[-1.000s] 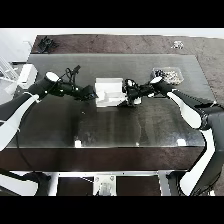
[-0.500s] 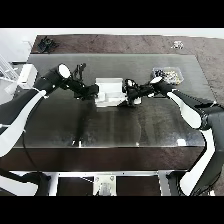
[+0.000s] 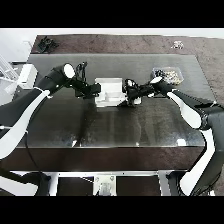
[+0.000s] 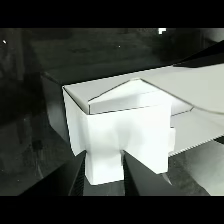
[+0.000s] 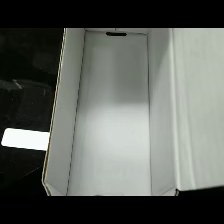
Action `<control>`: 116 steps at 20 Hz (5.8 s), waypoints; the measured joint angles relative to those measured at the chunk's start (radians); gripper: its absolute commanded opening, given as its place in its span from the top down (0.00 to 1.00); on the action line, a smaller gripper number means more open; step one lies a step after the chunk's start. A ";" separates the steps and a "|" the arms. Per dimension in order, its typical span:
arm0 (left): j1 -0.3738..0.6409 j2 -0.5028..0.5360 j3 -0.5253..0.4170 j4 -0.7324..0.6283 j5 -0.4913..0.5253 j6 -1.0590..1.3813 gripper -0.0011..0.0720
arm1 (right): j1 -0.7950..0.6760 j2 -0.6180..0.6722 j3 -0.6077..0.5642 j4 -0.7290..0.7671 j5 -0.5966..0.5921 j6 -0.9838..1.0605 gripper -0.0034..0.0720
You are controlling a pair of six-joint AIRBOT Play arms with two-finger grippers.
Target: Fold the box and place the chain.
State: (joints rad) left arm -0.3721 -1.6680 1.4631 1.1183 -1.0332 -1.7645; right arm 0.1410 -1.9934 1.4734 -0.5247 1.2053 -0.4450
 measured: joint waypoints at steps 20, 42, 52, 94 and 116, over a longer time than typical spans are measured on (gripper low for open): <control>-0.079 -0.132 0.181 0.150 -0.115 -0.112 0.46 | 0.000 0.000 0.000 -0.001 0.000 0.000 0.21; -0.123 -0.286 0.394 0.399 -0.352 -0.160 0.46 | 0.000 0.000 0.000 0.001 -0.001 0.000 0.21; -0.139 -0.352 0.468 0.424 -0.410 -0.160 0.67 | 0.001 -0.001 0.000 0.001 0.000 0.000 0.21; 0.145 -0.129 0.460 0.023 -0.442 0.798 0.35 | 0.000 -0.001 0.000 0.000 0.000 0.000 0.21; 0.266 -0.211 -0.043 -0.577 -0.167 2.144 0.00 | 0.000 -0.001 0.000 0.000 0.000 0.000 0.21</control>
State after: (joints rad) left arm -0.1066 -1.8786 1.4197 0.5411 -1.1999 0.3794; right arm 0.1406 -1.9942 1.4731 -0.5247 1.2053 -0.4454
